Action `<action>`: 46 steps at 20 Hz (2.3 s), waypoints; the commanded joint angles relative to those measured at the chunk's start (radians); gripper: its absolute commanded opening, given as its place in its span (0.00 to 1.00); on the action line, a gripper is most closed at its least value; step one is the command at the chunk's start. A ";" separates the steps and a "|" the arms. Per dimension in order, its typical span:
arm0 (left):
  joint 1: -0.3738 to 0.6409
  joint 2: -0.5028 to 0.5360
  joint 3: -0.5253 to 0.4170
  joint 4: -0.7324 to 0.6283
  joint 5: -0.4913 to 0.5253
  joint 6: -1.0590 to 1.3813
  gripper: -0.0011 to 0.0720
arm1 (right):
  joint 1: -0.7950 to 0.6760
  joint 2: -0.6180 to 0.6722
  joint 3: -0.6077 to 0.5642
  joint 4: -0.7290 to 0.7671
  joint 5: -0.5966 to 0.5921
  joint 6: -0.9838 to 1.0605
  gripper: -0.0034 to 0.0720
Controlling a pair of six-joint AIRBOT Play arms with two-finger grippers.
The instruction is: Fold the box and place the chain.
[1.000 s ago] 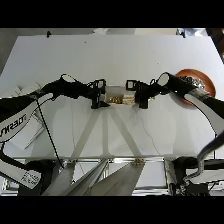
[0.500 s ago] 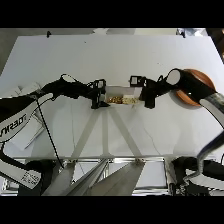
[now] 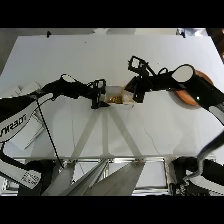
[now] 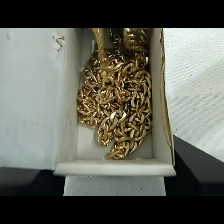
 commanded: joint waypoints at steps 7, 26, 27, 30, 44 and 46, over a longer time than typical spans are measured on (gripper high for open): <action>0.000 0.001 0.001 0.000 0.000 0.000 0.72 | 0.085 -0.073 0.001 0.044 -0.105 -0.022 0.07; 0.000 0.001 0.001 0.000 0.000 0.000 0.72 | 0.005 -0.058 0.001 -0.401 0.105 0.189 0.44; 0.000 0.001 0.001 0.000 0.000 0.000 0.72 | 0.005 -0.063 0.001 -0.405 0.088 0.184 0.44; 0.000 0.001 0.001 0.000 0.000 0.000 0.72 | 0.005 -0.088 0.001 -0.416 0.080 0.147 0.44; 0.000 0.001 0.001 0.000 0.000 0.000 0.72 | 0.014 -0.138 0.001 -0.405 0.067 0.134 0.09; 0.000 0.001 0.001 0.000 0.000 0.000 0.72 | 0.031 -0.137 0.001 -0.393 0.066 0.134 0.08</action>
